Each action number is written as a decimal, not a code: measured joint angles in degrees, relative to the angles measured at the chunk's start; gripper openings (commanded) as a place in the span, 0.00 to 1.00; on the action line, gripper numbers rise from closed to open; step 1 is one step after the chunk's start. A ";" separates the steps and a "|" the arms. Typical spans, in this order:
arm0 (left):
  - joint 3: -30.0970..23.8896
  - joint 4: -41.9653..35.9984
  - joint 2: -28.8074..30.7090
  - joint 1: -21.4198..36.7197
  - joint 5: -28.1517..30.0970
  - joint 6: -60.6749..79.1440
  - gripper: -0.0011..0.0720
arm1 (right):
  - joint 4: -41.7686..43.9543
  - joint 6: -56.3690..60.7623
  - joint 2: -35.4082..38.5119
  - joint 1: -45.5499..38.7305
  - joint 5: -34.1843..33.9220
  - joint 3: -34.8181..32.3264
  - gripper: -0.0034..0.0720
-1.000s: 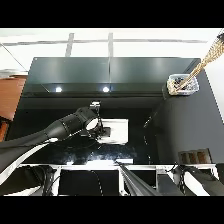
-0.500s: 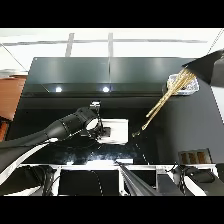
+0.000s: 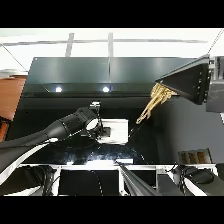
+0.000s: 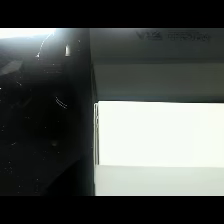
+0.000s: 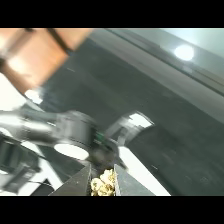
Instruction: Fold the box and place the chain.
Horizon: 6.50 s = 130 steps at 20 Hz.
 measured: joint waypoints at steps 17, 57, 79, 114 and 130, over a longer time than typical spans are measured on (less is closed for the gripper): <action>0.00 0.00 0.00 0.00 0.33 0.02 0.06 | 8.22 -0.85 -1.51 0.92 -4.92 -0.24 0.08; 0.00 0.22 0.00 0.00 0.39 -0.02 0.06 | -4.11 3.43 -9.53 7.67 -14.93 -31.10 0.90; 0.00 0.39 0.00 0.00 0.11 0.00 0.06 | -8.41 -61.07 -7.67 6.05 -34.27 -57.57 0.97; 0.00 0.42 0.00 0.00 0.04 0.00 0.06 | 2.40 -74.97 -16.72 13.09 -38.62 -57.81 0.08; 0.00 0.42 0.00 0.00 0.02 0.00 0.06 | -4.85 -47.69 2.10 10.47 -29.09 -52.22 0.08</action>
